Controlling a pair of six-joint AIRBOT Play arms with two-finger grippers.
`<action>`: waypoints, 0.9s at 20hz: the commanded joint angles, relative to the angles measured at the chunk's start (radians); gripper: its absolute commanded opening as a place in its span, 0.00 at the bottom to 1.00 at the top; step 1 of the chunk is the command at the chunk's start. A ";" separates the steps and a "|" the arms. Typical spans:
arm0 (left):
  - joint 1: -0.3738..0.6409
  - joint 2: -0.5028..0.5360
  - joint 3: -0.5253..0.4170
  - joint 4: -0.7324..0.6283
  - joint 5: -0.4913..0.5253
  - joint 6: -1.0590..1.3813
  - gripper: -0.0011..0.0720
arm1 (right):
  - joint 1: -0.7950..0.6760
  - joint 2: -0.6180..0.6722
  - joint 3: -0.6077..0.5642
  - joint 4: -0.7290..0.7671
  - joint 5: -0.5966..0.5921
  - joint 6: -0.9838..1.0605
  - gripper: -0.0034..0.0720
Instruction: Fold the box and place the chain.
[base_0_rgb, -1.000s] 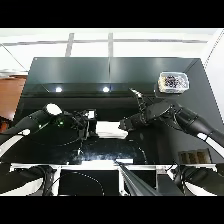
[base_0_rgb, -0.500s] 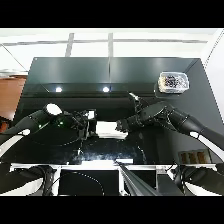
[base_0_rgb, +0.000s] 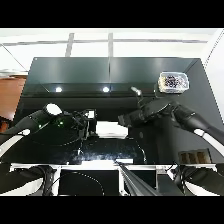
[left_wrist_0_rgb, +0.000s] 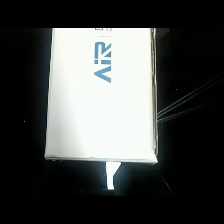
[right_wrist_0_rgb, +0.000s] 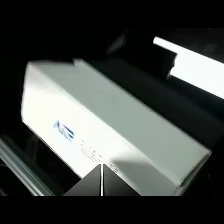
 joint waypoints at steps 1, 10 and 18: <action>0.000 0.001 0.000 0.001 -0.010 -0.005 0.58 | -0.074 0.087 0.074 -0.028 -0.083 -0.017 0.08; 0.002 0.189 0.037 0.170 -0.031 -0.248 1.00 | -0.344 0.267 0.104 -0.055 -0.164 -0.014 0.08; -0.062 0.290 0.091 0.173 -0.079 -0.431 1.00 | -0.371 0.268 0.104 -0.098 -0.163 -0.014 0.08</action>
